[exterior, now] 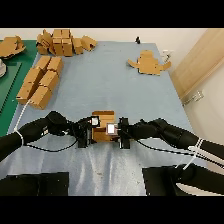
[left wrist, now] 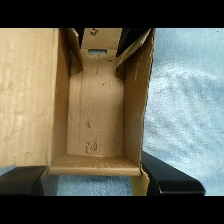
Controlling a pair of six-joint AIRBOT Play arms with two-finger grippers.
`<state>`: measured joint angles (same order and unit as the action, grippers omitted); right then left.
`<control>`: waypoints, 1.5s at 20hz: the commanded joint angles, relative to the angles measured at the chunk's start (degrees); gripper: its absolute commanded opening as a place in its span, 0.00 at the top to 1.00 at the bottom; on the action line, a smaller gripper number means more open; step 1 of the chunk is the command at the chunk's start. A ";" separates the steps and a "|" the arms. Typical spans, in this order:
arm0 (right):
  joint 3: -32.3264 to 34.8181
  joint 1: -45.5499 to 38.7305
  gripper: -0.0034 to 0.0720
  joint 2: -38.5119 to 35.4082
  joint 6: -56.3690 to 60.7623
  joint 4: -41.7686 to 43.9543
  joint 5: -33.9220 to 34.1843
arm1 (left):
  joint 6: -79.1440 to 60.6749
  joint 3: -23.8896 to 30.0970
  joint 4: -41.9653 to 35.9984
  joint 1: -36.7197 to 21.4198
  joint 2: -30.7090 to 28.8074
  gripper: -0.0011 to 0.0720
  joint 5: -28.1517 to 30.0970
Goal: Fold the box.
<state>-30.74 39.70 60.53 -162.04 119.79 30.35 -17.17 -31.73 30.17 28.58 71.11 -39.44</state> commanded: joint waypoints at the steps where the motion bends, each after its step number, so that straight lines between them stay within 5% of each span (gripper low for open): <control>1: -0.02 0.07 0.38 0.22 -0.02 0.00 0.07 | 0.07 0.00 0.00 0.02 0.02 0.51 -0.02; 13: -0.02 0.02 0.34 0.07 0.70 -0.46 0.70 | 0.04 0.00 0.00 0.02 0.02 0.51 -0.02; 14: -0.02 0.00 0.38 -0.31 2.36 -1.11 1.44 | 0.07 0.00 0.00 0.02 0.02 0.51 -0.02; 16: -0.02 -0.13 0.73 -2.58 12.04 -6.80 2.95 | 0.04 0.00 0.00 0.02 0.02 0.51 -0.02; 17: -0.02 -0.33 0.75 -4.55 21.73 -13.11 3.45 | 0.04 0.00 0.02 0.02 0.02 0.50 -0.02; 18: -0.02 -0.61 0.88 -6.93 32.09 -20.39 5.03 | 0.04 0.00 0.00 0.02 0.02 0.51 -0.04; 22: -0.09 -5.79 0.95 -18.86 70.69 -41.70 17.90 | 0.07 0.00 0.00 0.02 0.02 0.51 -0.02; 26: 0.07 -20.72 0.96 -22.86 85.07 -29.49 30.84 | 0.07 0.00 0.00 0.02 0.02 0.50 -0.02; 30: 1.20 -31.19 0.96 -18.75 81.83 -17.20 28.04 | 0.07 0.00 0.00 0.02 0.02 0.51 -0.02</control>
